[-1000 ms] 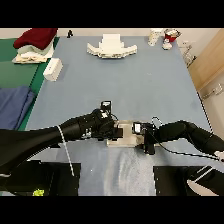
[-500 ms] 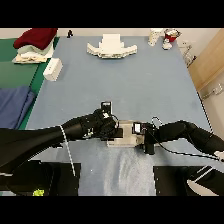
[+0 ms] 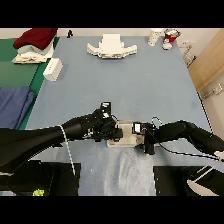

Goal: Fold the box.

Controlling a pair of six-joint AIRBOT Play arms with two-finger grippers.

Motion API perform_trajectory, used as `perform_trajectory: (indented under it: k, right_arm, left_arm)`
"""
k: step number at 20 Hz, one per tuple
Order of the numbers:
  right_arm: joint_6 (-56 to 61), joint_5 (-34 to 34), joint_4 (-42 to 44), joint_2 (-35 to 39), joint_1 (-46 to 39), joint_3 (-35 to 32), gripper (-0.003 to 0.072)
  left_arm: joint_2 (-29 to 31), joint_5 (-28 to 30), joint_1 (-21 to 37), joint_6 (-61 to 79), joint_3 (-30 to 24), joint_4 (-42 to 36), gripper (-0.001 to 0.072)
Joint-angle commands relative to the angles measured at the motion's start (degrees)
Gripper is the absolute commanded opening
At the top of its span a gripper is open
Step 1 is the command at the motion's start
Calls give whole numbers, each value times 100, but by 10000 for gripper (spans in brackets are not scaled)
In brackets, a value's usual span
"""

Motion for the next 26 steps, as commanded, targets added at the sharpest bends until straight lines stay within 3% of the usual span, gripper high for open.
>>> perform_trajectory:
  k: [1,5,12,13,14,15,17,23,26]
  right_arm:
    - [0,0,0,-2,-2,7,510]
    - [0,0,0,-2,-2,7,510]
    - [0,0,0,-2,-2,7,510]
    - [0,0,0,-2,-2,7,510]
    - [0,0,0,-2,-2,7,510]
    - [0,0,0,-2,-2,7,510]
    - [0,-2,0,-2,-2,7,510]
    - [0,0,0,-2,-2,7,510]
    - [0,0,0,-2,-2,7,510]
  left_arm:
    - [0,17,2,15,4,-13,558]
    - [0,-428,2,120,184,-20,558]
    - [433,-2618,2,1266,1539,-31,557]
    - [568,-2793,2,1285,1587,-31,479]
    - [688,-2927,0,1364,1587,-31,212]
    - [789,-3021,-11,1576,1587,-37,16]
    - [933,-2994,-96,1864,1587,-11,13]
    - [1045,-2170,-634,3296,1440,17,11]
    - [1891,-1172,-341,4325,625,-402,8]
